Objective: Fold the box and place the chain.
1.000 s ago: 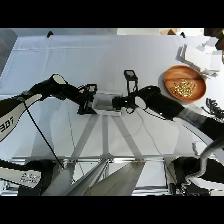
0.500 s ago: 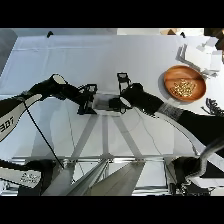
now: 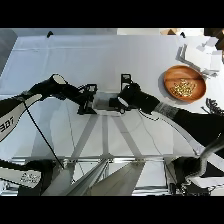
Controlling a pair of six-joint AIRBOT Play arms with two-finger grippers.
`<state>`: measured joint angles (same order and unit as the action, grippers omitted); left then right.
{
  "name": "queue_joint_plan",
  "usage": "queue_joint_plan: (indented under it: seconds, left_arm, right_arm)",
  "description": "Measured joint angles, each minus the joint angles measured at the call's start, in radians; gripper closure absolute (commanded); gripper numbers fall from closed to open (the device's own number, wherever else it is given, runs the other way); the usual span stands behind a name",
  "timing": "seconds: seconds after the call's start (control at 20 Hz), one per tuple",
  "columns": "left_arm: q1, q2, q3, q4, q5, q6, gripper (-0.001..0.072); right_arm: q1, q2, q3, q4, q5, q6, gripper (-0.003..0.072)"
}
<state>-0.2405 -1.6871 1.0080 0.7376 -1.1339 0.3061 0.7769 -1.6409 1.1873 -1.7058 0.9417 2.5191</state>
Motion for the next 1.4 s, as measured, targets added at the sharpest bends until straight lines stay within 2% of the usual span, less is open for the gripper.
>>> queue_joint_plan:
  seconds: [0.2,0.25,0.3,0.35,0.4,0.7,1.1,1.4]
  left_arm:
    - [0.000,0.000,0.000,0.000,0.000,0.000,0.0535]
    - [0.000,0.000,0.000,0.000,0.000,0.000,0.0535]
    - [0.000,0.000,0.000,0.000,0.000,0.000,0.0535]
    - [0.000,0.000,0.000,0.000,0.000,0.000,0.0535]
    - [0.000,0.000,0.000,0.000,0.000,0.000,0.0535]
    - [0.000,0.000,0.000,0.000,0.000,0.001,0.0535]
    - [0.000,0.000,0.000,0.000,0.000,0.000,0.0535]
    - [0.000,0.000,0.000,0.000,0.000,0.000,0.0535]
  right_arm:
    - [0.001,-0.008,0.002,-0.007,0.008,0.026,0.0676]
    - [0.001,-0.008,0.002,-0.008,0.009,0.030,0.0584]
    - [0.001,-0.010,0.002,-0.011,0.010,0.033,0.0336]
    - [0.001,-0.010,0.002,-0.012,0.011,0.035,0.0121]
    - [0.001,-0.008,0.002,-0.012,0.007,0.034,0.0065]
    - [0.000,0.060,0.001,-0.008,0.078,-0.037,0.0066]
    - [0.006,0.287,0.001,-0.035,0.198,-0.303,0.0066]
    - [-0.095,0.380,0.001,-0.331,0.378,-0.410,0.0066]
